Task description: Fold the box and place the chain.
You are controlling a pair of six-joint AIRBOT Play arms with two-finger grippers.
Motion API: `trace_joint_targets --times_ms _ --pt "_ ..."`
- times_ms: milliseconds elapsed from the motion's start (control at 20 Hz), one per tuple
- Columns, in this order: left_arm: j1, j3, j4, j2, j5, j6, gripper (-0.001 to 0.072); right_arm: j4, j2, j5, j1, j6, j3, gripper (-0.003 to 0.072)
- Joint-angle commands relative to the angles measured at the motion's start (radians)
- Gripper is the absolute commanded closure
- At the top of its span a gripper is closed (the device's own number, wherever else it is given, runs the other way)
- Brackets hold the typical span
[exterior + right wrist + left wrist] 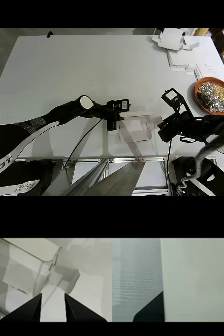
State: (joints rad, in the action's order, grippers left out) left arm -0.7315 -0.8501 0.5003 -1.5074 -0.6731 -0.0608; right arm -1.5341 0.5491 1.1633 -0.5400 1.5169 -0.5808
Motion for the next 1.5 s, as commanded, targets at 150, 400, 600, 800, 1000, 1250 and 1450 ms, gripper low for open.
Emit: trace_joint_targets --times_ms 150,400,600,800,1000,1250,1450 --pt "-0.002 0.0 0.01 -0.021 -0.017 -0.008 0.0705 -0.004 -0.001 0.003 -0.001 -0.004 0.0 0.0368" --pt "0.008 -0.056 0.08 -0.023 -0.106 0.001 0.071 -0.003 -0.001 0.003 -0.001 -0.004 0.0 0.0369" --pt "0.01 -0.098 0.085 -0.049 -0.129 -0.022 0.071 -0.003 -0.001 0.003 -0.001 -0.004 0.0 0.0369" --pt "0.009 -0.098 0.084 -0.085 -0.135 -0.048 0.0707 -0.003 -0.001 0.003 -0.001 -0.004 0.0 0.0369" --pt "0.009 -0.098 0.084 -0.092 -0.126 -0.104 0.0703 -0.003 -0.001 0.003 -0.001 -0.004 0.0 0.0369" --pt "0.009 -0.098 0.084 -0.093 -0.111 -0.104 0.07 -0.003 -0.001 0.003 -0.001 -0.004 0.0 0.0369" --pt "0.009 -0.098 0.084 -0.094 -0.108 -0.104 0.07 -0.003 -0.001 0.003 -0.001 -0.004 0.0 0.0369"
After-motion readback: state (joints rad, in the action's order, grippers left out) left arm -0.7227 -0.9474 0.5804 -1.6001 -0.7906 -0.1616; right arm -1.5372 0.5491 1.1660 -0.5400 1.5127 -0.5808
